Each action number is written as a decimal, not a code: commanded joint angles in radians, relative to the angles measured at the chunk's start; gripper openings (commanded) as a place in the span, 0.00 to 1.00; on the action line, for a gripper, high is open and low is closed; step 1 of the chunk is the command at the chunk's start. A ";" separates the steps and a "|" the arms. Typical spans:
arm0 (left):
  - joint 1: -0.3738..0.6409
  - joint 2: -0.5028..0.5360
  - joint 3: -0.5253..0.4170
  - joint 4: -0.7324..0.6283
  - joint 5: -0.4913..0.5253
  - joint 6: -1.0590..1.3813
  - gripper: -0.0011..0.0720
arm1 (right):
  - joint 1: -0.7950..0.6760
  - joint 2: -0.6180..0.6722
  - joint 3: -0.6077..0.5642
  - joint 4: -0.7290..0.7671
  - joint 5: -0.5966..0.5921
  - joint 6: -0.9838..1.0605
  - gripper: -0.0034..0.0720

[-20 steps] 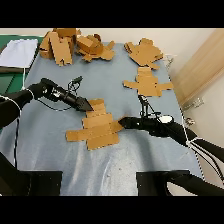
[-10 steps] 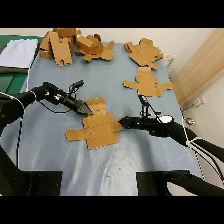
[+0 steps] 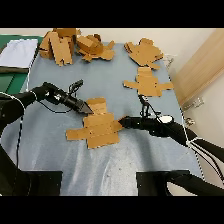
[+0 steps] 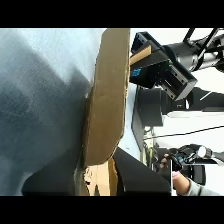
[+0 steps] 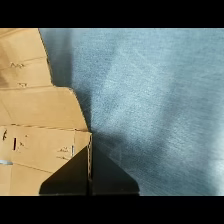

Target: Fold the box.

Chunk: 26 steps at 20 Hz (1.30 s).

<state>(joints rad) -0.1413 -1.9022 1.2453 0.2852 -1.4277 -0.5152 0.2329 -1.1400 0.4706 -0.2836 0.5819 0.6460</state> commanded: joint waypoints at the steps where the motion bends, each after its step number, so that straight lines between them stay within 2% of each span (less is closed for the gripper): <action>1: -0.018 0.000 0.000 0.000 0.020 0.007 0.31 | 0.000 0.001 0.000 0.000 0.002 0.000 0.05; 3: -0.028 0.000 0.000 0.001 0.037 0.014 0.31 | 0.000 0.001 0.000 0.000 0.002 0.000 0.05; 4: -0.032 0.000 0.000 0.000 0.042 0.026 0.20 | 0.000 0.001 0.000 0.000 0.002 0.000 0.05; 5: -0.032 0.000 0.000 0.000 0.042 0.033 0.15 | 0.000 0.000 0.000 -0.002 0.002 0.000 0.05; 7: -0.032 0.000 0.000 0.001 0.041 0.033 0.15 | 0.000 0.001 0.000 -0.008 0.003 0.001 0.05; 8: -0.032 0.000 0.000 0.002 0.040 0.046 0.04 | 0.000 0.001 0.000 -0.008 0.003 0.001 0.05; 13: -0.032 0.000 0.000 0.001 0.048 0.115 0.03 | 0.000 0.001 0.000 -0.012 0.014 0.001 0.05; 15: -0.032 0.000 0.000 0.001 0.039 0.144 0.03 | 0.000 0.001 0.000 -0.002 0.016 0.006 0.18; 19: -0.032 0.030 0.000 0.015 -0.023 0.206 0.03 | -0.029 0.031 0.021 0.004 0.030 0.083 0.18; 22: -0.032 0.129 -0.005 0.053 -0.014 0.271 0.03 | -0.101 0.123 0.027 0.004 0.030 0.161 0.18; 26: -0.093 0.299 -0.090 0.049 0.116 0.434 0.03 | -0.164 0.189 0.027 -0.008 0.032 0.320 0.18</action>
<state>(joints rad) -0.1997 -1.7046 1.2026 0.3283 -1.3941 -0.2020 0.1093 -0.9943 0.4950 -0.2836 0.6128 0.8513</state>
